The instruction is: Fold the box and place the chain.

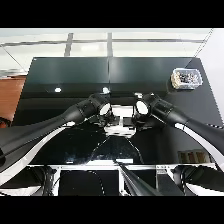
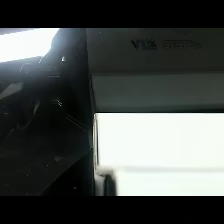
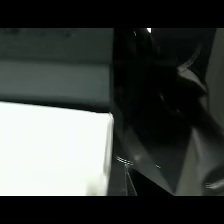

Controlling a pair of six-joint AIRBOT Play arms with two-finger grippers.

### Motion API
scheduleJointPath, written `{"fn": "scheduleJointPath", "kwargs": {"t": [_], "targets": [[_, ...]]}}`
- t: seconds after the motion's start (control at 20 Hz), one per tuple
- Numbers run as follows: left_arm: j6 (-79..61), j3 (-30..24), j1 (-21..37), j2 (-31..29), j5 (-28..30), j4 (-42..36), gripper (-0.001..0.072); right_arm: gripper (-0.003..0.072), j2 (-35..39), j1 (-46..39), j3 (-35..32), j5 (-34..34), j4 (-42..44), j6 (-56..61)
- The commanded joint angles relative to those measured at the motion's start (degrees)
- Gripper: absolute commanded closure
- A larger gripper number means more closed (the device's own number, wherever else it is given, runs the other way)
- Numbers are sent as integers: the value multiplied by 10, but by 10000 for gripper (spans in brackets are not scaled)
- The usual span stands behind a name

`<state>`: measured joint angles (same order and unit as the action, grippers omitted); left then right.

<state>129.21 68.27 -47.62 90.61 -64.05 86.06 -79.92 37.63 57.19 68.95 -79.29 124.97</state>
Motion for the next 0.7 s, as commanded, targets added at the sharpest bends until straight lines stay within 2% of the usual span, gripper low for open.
{"fn": "scheduleJointPath", "kwargs": {"t": [0.0,0.1,0.2,0.35,0.4,0.5,0.55,0.6,0.65], "targets": [[1,0,0,0,-9,0,684,367,43,-6,8,48,-6,-87],[1,0,0,0,-7,0,684,367,111,-9,11,54,-36,-100],[1,0,1,0,-7,1,684,368,191,-20,10,63,-114,-100],[0,0,1,0,-7,3,684,369,272,-48,0,70,-378,-100],[0,0,1,0,-7,3,684,369,282,-72,-9,47,-441,-100],[0,0,3,0,-7,3,684,367,282,-153,-33,-65,-474,-99],[0,0,5,0,-7,3,684,229,281,-207,-58,-162,-465,-99],[1,0,8,0,-7,2,684,-34,273,-260,-83,-250,-449,-83],[1,0,11,0,-7,2,684,-34,248,-318,-95,-308,-409,-45]]}}
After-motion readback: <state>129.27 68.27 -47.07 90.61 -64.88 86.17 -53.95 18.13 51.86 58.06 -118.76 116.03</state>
